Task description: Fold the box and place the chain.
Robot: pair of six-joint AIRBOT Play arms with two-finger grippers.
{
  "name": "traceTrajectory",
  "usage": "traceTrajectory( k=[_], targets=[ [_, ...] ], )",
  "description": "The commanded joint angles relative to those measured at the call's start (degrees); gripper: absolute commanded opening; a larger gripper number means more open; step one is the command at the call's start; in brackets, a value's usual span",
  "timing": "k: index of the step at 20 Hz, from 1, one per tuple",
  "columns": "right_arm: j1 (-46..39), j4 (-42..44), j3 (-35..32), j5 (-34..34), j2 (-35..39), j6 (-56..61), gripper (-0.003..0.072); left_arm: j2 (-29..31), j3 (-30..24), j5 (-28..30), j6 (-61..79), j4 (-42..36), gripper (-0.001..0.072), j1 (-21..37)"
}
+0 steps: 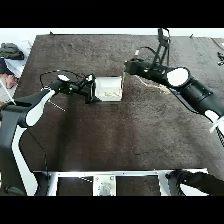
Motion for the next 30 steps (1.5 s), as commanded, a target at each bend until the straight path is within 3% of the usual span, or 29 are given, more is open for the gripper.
traceTrajectory(
  k=[1, 8, 17, 18, 19, 23, 27, 30],
  targets=[
    [7.17, -0.09, 2.73, -4.59, 1.55, -2.08, -0.0013, 0.00, 0.00, 0.04, 0.00, 0.02, 0.0410, 0.07],
    [10.47, -2.60, 2.78, -6.12, -3.76, -2.56, -0.0014, 0.00, 0.00, 0.02, 0.00, 0.02, 0.0410, 0.07],
    [7.98, -7.56, 2.69, -3.15, -11.13, -1.22, -0.0012, 0.00, 0.00, 0.00, 0.00, 0.02, 0.0410, 0.07],
    [6.56, -7.61, 2.36, -1.57, -11.08, -1.25, 0.0069, 0.00, 0.00, 0.00, 0.00, 0.02, 0.0409, 0.07],
    [4.85, -7.65, 2.19, 0.48, -10.99, -1.25, 0.0323, 0.00, 0.00, 0.02, 0.00, 0.02, 0.0410, 0.07],
    [-3.56, -7.58, 0.07, 10.47, -10.12, -1.25, 0.0320, 0.00, 0.00, 0.00, 0.00, 0.02, 0.0410, 0.07],
    [-14.27, -7.63, -11.43, 7.67, -5.27, 1.86, 0.0320, 0.00, 0.00, 0.00, 0.00, 0.02, 0.0409, 0.07],
    [-21.68, -7.56, -16.76, 2.80, -6.78, 5.27, 0.0320, 0.00, 0.00, 0.02, 0.00, 0.02, 0.0410, 0.07]
  ],
)
